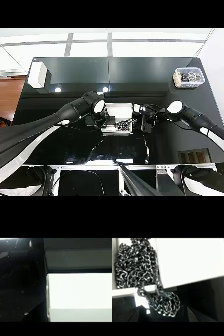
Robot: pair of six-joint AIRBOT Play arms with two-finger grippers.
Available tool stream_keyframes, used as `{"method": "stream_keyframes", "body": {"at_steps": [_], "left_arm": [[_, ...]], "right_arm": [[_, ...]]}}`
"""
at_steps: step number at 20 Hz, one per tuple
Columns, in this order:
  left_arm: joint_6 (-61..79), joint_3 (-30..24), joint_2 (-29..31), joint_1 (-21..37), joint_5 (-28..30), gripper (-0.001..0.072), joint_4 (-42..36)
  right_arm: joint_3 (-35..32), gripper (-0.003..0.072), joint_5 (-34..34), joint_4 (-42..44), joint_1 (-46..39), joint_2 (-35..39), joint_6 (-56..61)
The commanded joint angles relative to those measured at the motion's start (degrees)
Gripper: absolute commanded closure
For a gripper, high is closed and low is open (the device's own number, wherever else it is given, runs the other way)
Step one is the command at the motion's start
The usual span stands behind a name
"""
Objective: Fold the box and place the chain.
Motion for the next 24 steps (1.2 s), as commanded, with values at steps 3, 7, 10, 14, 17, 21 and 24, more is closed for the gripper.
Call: {"method": "stream_keyframes", "body": {"at_steps": [3,7,10,14,17,21,24], "left_arm": [[0.0,-0.02,0.0,0.04,0.2,0.0681,0.0],[0.0,-0.02,0.0,0.04,0.09,0.0681,0.0],[0.0,-0.02,0.0,0.04,0.13,0.0681,-0.02],[0.0,-0.02,0.0,0.04,0.13,0.0681,-0.02],[0.0,-0.02,0.0,0.04,0.11,0.0681,-0.02],[0.0,-0.02,0.0,0.04,0.2,0.0681,0.0],[0.0,-0.02,0.0,0.07,0.2,0.0681,0.0]], "right_arm": [[1.09,-0.0034,0.7,0.09,1.42,-2.69,-0.11],[1.14,0.0448,2.64,-0.15,0.92,-2.67,1.07],[1.2,0.067,3.5,-1.86,-0.24,-1.6,3.5],[1.22,0.0671,3.37,-7.89,-2.86,3.65,18.8],[2.01,0.0671,7.13,-10.4,-5.11,10.29,33.14],[7.67,0.0671,17.68,-9.6,-5.51,19.23,45.0],[15.93,0.0672,23.32,-5.68,-5.51,22.27,50.66]]}}
